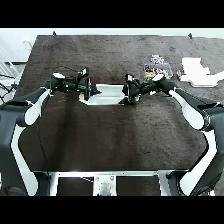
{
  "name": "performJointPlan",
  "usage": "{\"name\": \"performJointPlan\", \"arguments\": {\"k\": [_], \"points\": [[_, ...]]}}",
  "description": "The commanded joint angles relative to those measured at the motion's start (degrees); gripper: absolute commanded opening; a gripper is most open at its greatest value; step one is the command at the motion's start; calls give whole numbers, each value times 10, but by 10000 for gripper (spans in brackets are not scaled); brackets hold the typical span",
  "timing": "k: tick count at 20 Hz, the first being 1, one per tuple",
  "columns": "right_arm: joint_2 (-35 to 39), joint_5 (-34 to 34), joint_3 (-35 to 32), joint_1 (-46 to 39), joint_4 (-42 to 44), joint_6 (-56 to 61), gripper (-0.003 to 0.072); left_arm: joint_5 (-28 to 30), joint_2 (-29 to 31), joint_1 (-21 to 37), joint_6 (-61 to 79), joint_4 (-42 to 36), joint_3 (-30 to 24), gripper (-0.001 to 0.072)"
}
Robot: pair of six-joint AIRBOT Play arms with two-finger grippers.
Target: Fold the box and place the chain.
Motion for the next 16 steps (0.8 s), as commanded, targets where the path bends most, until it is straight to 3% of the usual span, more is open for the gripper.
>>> {"name": "performJointPlan", "arguments": {"k": [1, 16], "points": [[-14, 6, 15, 6, 3, -1, 617, 0, 0, 0, 0, 0, 0, 21], [-40, 5, 29, 10, 16, -1, 616, 0, 0, 0, 0, 0, 0, 21]]}}
